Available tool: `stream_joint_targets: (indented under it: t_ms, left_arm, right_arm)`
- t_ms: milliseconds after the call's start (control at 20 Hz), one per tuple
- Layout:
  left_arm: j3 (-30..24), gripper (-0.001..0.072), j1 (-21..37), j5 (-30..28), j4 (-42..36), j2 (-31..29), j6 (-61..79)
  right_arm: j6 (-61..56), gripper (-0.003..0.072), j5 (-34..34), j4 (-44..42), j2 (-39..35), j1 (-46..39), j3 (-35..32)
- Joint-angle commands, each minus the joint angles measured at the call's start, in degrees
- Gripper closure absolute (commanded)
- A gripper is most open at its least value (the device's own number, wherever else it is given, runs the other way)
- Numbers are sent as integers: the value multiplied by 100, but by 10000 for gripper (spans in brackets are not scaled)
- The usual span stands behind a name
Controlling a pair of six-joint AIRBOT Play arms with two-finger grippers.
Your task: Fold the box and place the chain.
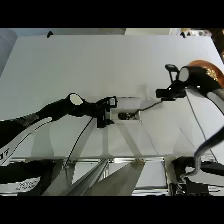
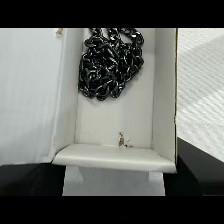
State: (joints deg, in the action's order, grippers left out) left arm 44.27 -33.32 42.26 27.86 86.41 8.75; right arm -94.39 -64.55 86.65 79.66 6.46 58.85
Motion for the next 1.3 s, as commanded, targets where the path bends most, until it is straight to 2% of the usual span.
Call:
stream_joint_targets:
  t_ms: [0,250,500,700,900,1250]
  left_arm:
    - [2,316,2,-2,2,0,2]
    - [2,316,2,-2,2,0,2]
    - [2,316,2,-2,2,0,2]
    - [2,316,2,0,2,0,2]
    - [2,316,2,-2,2,0,2]
    - [2,316,2,-2,2,0,2]
  right_arm:
    - [199,669,-365,-50,-791,4,7]
    - [468,669,-855,-691,-1976,155,4]
    - [461,669,-800,-1399,-2741,942,7]
    - [155,669,-463,-1530,-2835,1906,4]
    - [-146,669,168,-1429,-2833,2796,4]
    - [-354,668,732,-1296,-2708,3300,-57]
